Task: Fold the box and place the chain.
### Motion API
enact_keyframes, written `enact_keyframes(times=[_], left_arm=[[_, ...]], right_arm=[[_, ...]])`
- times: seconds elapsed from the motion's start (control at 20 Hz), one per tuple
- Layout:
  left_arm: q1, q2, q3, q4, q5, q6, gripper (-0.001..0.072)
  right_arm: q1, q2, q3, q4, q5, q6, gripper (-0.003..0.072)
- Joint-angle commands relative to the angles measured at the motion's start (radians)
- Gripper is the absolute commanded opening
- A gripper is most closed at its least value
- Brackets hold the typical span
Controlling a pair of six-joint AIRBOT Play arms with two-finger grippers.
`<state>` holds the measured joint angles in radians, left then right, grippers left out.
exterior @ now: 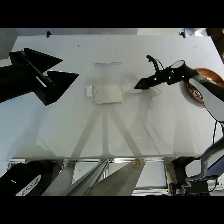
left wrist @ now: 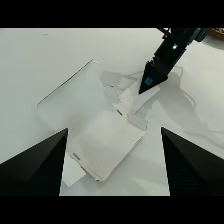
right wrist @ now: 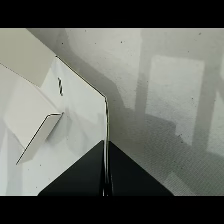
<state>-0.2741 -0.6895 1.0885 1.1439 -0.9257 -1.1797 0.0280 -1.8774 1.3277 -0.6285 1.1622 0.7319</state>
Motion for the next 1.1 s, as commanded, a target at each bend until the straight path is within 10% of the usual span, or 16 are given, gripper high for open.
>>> enact_keyframes(times=[0.0,0.3,0.6,1.05], left_arm=[[-0.001,-0.002,0.0,-0.051,0.008,0.002,0.0636],[0.002,-0.074,0.0,0.072,0.031,0.003,0.0503],[0.069,-0.294,0.028,0.021,0.081,0.085,0.0519],[0.364,-0.742,0.203,-0.371,-0.256,0.327,0.0657]], right_arm=[[0.001,0.001,0.0,0.0,0.0,0.0,0.0013],[0.001,0.001,0.0,0.0,0.0,0.0,0.0013],[0.001,0.001,0.0,0.0,0.001,0.0,0.0013],[0.001,0.001,0.0,0.0,0.0,0.0,0.0013]])
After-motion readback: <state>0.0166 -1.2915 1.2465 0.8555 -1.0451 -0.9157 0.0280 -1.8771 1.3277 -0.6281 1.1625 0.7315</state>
